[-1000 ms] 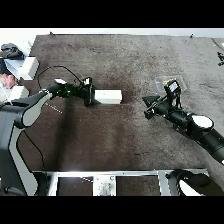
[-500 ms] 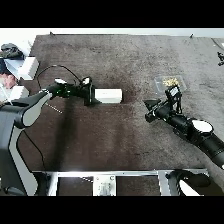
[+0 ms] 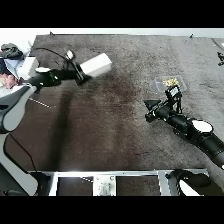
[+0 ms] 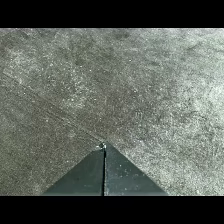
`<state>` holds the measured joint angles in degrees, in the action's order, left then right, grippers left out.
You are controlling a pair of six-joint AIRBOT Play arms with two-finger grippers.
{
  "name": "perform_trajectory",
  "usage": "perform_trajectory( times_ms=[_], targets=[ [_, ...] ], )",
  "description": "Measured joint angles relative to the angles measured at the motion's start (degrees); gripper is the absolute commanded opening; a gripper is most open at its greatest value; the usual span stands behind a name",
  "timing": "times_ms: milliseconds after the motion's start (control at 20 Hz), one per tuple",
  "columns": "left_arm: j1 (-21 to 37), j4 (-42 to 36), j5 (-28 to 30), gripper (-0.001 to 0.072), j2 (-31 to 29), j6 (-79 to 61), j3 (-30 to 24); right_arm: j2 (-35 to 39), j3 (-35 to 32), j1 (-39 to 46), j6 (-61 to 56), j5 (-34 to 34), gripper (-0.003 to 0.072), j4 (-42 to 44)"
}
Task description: Fold the box and place the chain.
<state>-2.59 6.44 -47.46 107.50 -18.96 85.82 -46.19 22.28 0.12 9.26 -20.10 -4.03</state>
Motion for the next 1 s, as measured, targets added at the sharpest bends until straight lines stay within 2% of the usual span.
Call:
perform_trajectory(
  times_ms=[200,300,400,600,1000],
  targets=[
    [4.9,0.9,20.7,0.0008,-3.1,12.9,-0.7,0.0,0.0,0.0,0.0,0.0,-0.0019,0.0],
    [6.7,1.2,28.3,0.0008,-3.6,17.7,-1.9,0.0,0.0,0.0,0.0,0.0,-0.0019,0.0],
    [8.1,1.6,33.1,0.0008,-3.6,20.7,-3.3,0.0,0.0,0.0,0.0,0.0,-0.0019,0.0],
    [10.4,2.0,37.4,0.0007,-1.9,24.1,-4.7,0.0,0.0,0.0,0.0,0.0,-0.0019,0.0],
    [12.1,3.5,38.7,0.0009,2.1,26.1,-5.2,0.0,0.0,0.0,0.0,0.0,-0.0019,0.0]
  ],
)
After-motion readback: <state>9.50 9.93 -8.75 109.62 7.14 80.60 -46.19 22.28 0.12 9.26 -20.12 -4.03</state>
